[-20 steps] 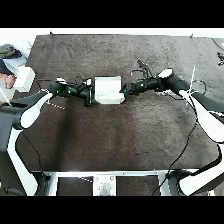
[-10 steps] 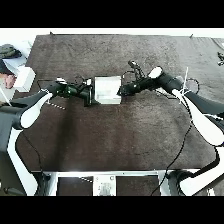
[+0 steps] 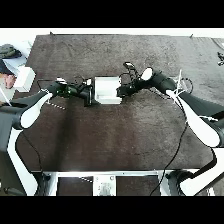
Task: Fold the box and place the chain.
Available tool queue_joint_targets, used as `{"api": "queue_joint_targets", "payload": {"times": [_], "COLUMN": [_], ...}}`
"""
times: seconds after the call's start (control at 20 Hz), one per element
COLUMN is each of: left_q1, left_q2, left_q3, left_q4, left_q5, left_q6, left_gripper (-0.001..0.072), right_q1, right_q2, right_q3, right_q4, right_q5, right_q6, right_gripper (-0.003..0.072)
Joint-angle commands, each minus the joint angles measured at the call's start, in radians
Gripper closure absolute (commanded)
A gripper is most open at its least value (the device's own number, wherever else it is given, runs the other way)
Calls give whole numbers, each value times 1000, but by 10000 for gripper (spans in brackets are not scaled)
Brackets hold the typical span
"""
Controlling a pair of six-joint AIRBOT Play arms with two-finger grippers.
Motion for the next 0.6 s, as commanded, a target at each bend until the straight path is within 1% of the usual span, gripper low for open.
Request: {"api": "queue_joint_targets", "payload": {"times": [0.0, 0.1, 0.3, 0.4, 0.55], "left_q1": [0, 0, 0, 0, 0], "left_q2": [0, 0, 0, 0, 0], "left_q3": [0, 0, 0, 0, 0], "left_q4": [0, 0, 0, 0, 0], "left_q5": [0, 0, 0, 0, 0], "left_q6": [0, 0, 0, 0, 0], "left_gripper": [423, 423, 424, 424, 424], "right_q1": [23, 33, 70, 91, 124], "right_q2": [-38, -49, -55, -90, -168], "right_q3": [59, 85, 129, 195, 330], "right_q4": [-76, -102, -268, -316, -386], "right_q5": [48, 66, 116, 170, 277], "right_q6": [66, 106, 269, 311, 385], "right_gripper": [302, 302, 302, 302, 302]}}
